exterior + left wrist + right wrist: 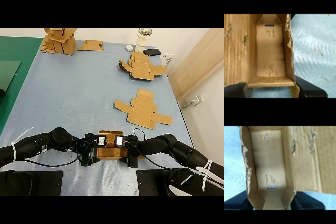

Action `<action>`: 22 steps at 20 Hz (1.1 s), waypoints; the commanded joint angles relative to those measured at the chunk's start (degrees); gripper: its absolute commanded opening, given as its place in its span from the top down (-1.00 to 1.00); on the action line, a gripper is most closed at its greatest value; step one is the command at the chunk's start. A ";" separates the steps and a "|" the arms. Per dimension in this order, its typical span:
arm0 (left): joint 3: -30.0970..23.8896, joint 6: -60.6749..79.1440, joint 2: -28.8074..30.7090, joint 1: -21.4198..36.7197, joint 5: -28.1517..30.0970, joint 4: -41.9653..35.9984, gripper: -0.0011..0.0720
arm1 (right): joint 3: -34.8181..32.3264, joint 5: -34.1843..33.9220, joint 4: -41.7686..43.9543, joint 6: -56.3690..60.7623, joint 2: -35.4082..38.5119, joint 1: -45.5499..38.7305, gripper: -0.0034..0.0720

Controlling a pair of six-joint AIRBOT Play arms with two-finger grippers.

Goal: Fold the box.

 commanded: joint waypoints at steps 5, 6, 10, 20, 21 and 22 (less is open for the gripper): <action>0.07 -0.28 -0.04 0.04 0.35 0.04 -0.67 | 0.00 0.00 0.00 0.00 0.00 0.00 -0.65; 0.07 -0.28 -0.04 0.04 0.35 0.04 -0.67 | 0.00 0.00 0.00 0.00 0.00 0.02 -0.65; 0.07 -0.28 -0.04 0.04 0.35 0.04 -0.67 | 0.00 0.00 0.00 0.00 0.00 0.02 -0.65; 0.07 -0.28 -0.04 0.04 0.35 0.04 -0.67 | 0.00 -0.02 0.94 0.02 0.00 0.02 -0.73; 0.07 -0.28 -0.04 0.04 0.35 0.04 -0.67 | 0.09 0.20 0.98 0.22 0.02 0.00 -1.00; 0.07 -0.28 -0.04 0.04 0.35 0.04 -0.67 | 0.46 -0.57 1.05 1.57 0.17 -0.02 -1.00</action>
